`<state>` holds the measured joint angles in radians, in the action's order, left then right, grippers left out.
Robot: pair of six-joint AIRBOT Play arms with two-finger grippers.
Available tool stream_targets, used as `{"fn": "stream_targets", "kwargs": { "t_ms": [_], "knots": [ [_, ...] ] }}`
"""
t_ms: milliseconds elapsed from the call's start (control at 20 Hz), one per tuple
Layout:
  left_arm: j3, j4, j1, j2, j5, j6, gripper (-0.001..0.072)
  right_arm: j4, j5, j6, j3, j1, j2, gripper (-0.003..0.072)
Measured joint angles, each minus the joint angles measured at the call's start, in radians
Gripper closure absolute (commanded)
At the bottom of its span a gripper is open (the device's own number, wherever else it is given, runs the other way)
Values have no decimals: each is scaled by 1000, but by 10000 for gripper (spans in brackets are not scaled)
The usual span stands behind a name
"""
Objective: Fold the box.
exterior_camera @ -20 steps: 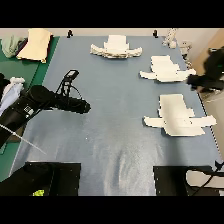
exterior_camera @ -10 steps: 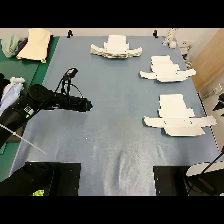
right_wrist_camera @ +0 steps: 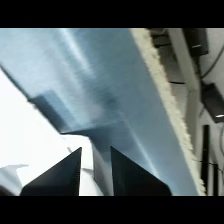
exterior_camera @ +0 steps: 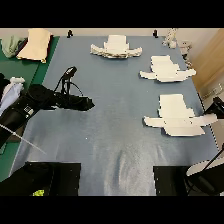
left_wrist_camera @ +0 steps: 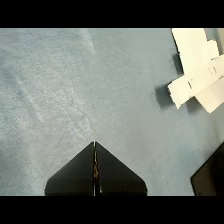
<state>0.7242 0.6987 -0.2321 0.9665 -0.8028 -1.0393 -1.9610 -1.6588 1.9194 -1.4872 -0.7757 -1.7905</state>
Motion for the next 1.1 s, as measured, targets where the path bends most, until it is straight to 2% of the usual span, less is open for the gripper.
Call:
{"fn": "stream_targets", "kwargs": {
  "t_ms": [50, 250, 450, 650, 850, 1000, 1050, 1100],
  "knots": [
    [0, -2, 0, 0, 0, 0, 696, -32, -19, 11, -1, 6, -3, 685],
    [0, -8, 0, 0, 13, 0, 696, -150, -69, 32, -2, 66, -6, 687],
    [0, -31, 0, 0, 27, 0, 696, -259, -25, 18, 46, 197, 36, 688],
    [0, -48, 0, -1, 6, -5, 696, -299, 120, -13, 189, 382, 151, 688],
    [-3, -62, 0, -12, -111, -9, 698, -299, 241, -56, 369, 562, 277, 688],
    [-34, -68, 0, -77, -174, -13, 698, -294, 329, -89, 504, 660, 386, 686],
    [-51, -68, 0, -114, -191, -21, 697, -291, 361, -108, 549, 683, 425, 665],
    [-70, -69, 0, -153, -200, -27, 697, -290, 388, -126, 585, 701, 458, 479]
  ]
}}
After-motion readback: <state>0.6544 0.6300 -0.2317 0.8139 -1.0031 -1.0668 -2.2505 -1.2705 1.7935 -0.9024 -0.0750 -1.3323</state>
